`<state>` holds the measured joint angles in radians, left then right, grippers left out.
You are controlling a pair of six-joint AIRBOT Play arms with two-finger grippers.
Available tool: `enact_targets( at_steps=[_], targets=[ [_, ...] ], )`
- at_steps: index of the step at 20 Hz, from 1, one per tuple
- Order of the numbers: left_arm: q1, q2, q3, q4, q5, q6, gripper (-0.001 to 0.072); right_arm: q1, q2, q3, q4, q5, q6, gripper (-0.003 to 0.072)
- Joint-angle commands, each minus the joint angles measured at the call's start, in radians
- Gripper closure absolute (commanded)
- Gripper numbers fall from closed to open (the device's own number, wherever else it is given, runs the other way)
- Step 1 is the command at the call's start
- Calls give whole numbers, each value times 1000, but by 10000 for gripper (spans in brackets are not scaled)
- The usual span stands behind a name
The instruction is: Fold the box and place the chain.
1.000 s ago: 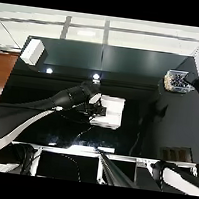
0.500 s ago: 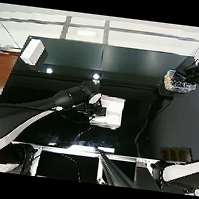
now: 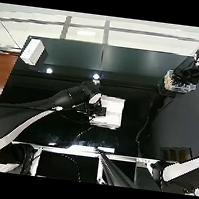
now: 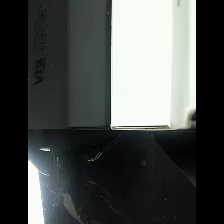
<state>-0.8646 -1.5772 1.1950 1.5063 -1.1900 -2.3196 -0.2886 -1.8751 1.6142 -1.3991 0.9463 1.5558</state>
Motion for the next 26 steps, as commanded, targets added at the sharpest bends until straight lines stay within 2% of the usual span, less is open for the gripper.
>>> enact_targets(
  at_steps=[1, 11, 13, 16, 18, 21, 24, 26],
  targets=[
    [0, 0, 0, 0, 0, 0, 685, 0, 32, 47, -7, 99, 3, 674],
    [0, 0, 0, 0, 0, 0, 685, 0, 510, 49, 46, 215, -84, 678],
    [0, 0, 0, 0, 0, 0, 685, 0, 597, 49, 125, 269, -117, 679],
    [0, 0, 0, -6, 0, 0, 685, 25, 703, 26, 298, 430, -205, 678],
    [0, 0, 0, -6, 0, 0, 685, 75, 788, -77, 436, 491, -316, 678],
    [0, 0, 0, -6, 0, 0, 685, 174, 890, -285, 562, 553, -334, 677],
    [0, 0, 0, -8, 0, 0, 685, 319, 924, -447, 618, 557, -337, 678],
    [0, 0, 0, -8, 0, 0, 685, 426, 924, -526, 629, 515, -328, 678]
  ],
)
